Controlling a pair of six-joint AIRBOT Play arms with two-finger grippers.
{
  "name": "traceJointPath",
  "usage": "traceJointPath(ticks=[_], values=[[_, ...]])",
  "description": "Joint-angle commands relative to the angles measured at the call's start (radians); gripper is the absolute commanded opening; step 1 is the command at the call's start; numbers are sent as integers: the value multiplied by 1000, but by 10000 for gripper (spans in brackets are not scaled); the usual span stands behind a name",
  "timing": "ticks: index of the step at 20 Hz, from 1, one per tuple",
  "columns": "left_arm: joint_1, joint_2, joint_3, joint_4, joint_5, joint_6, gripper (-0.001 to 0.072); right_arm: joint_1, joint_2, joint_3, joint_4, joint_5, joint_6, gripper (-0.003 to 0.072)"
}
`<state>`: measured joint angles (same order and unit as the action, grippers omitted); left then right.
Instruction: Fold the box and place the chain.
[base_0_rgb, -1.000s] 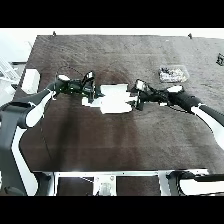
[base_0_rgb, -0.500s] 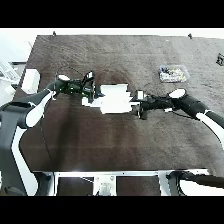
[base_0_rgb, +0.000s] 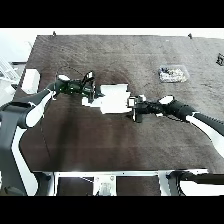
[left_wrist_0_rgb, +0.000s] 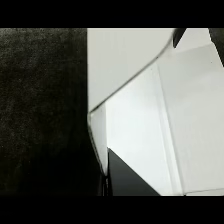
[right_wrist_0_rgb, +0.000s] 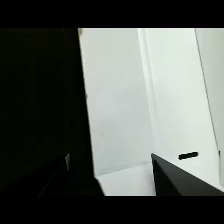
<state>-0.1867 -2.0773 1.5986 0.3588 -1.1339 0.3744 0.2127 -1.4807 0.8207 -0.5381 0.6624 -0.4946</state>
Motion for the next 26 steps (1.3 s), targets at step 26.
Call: traceJointPath(ticks=[26], values=[[0, -1, 0, 0, -1, -2, 22, -134, -174, 325, -3, 272, -11, 605]])
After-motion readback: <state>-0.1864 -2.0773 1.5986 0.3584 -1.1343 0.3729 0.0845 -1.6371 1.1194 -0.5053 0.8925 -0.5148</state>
